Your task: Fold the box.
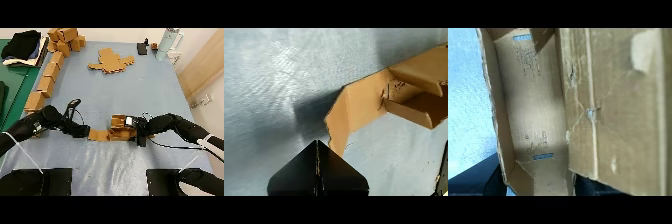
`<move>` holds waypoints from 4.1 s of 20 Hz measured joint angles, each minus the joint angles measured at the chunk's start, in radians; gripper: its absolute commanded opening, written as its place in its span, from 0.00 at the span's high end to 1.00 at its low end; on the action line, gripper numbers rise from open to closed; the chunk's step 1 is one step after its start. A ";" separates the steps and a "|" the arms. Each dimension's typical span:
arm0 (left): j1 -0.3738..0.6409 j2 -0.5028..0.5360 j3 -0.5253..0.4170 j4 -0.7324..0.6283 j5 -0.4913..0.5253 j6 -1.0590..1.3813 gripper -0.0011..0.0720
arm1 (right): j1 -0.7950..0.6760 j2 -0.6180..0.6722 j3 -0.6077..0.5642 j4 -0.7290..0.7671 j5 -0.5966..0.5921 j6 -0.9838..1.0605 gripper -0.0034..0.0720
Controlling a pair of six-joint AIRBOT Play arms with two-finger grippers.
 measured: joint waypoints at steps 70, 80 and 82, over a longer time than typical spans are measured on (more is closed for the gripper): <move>-0.408 -0.211 0.345 0.249 0.098 -0.550 0.27 | 0.000 0.000 0.000 0.000 0.000 0.000 0.32; -0.476 -0.270 0.451 0.432 -0.017 -0.741 0.41 | 0.000 0.000 0.000 0.000 0.000 0.000 0.32; -0.485 -0.274 0.458 0.443 -0.033 -0.780 0.42 | 0.000 0.000 0.000 0.000 0.000 0.000 0.32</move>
